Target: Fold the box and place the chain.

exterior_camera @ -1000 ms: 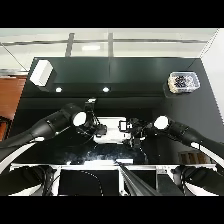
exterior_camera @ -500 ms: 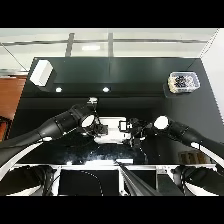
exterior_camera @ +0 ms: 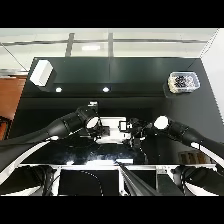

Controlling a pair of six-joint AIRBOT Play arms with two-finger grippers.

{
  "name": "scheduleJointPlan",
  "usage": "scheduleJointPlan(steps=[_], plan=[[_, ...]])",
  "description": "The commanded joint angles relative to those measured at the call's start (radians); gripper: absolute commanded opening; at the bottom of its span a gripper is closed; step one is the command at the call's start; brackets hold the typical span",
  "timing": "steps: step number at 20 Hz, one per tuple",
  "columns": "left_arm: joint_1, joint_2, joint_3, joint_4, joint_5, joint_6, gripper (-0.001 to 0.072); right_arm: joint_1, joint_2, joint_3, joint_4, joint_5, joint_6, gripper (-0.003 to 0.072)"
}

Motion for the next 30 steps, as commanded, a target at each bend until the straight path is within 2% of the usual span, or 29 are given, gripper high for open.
scheduleJointPlan(steps=[1,5,6,7,8,9,11,12,13,14,19,20,21,26,30], plan=[[-0.004,-0.006,0.014,0.002,0.015,-0.004,0.0029,0.0,-0.001,0.0,0.0,0.001,0.0,0.0422],[-0.004,-0.006,0.028,-0.013,0.028,0.002,0.0035,0.0,-0.001,0.0,0.0,0.001,0.0,0.0423],[-0.004,-0.006,0.029,-0.023,0.029,0.002,0.0115,0.0,-0.001,0.0,0.0,0.001,0.0,0.0423],[-0.004,-0.006,0.029,-0.026,0.029,0.002,0.03,0.0,-0.001,0.0,0.0,0.0,0.0,0.0422],[-0.004,-0.006,0.029,-0.025,0.028,0.002,0.0408,0.0,-0.001,0.0,0.0,0.001,0.0,0.0422],[-0.004,-0.006,0.029,-0.024,0.028,0.002,0.0412,0.0,-0.001,0.0,0.0,0.001,0.0,0.0423],[-0.004,-0.006,0.029,-0.024,0.034,0.0,0.0404,0.0,-0.001,0.0,0.0,0.001,0.0,0.0423],[-0.004,-0.006,0.029,-0.024,0.034,0.0,0.0325,0.0,-0.001,0.0,0.0,0.001,0.0,0.0422],[-0.004,-0.006,0.029,-0.024,0.032,0.0,0.0134,0.0,-0.001,0.0,0.0,0.001,0.0,0.0422],[-0.004,-0.006,0.029,-0.024,0.032,0.0,0.0042,0.0,-0.001,0.0,0.0,0.001,0.0,0.0423],[-0.002,-0.006,0.03,-0.021,0.032,0.053,0.0028,0.0,0.003,0.0,0.0,0.002,0.008,0.0436],[0.0,-0.006,0.031,-0.021,0.028,0.065,0.0028,0.0,0.014,0.0,0.0,-0.003,0.064,0.0648],[0.001,-0.006,0.034,-0.021,0.025,0.064,0.0029,0.0,0.031,0.0,-0.005,-0.014,0.121,0.072],[0.001,-0.006,0.041,-0.005,0.019,0.065,0.0028,0.0,0.136,0.0,-0.273,0.038,0.208,0.072],[0.001,-0.006,0.04,0.037,-0.021,0.064,0.0028,0.0,0.186,0.0,-0.312,0.067,0.222,0.072]])
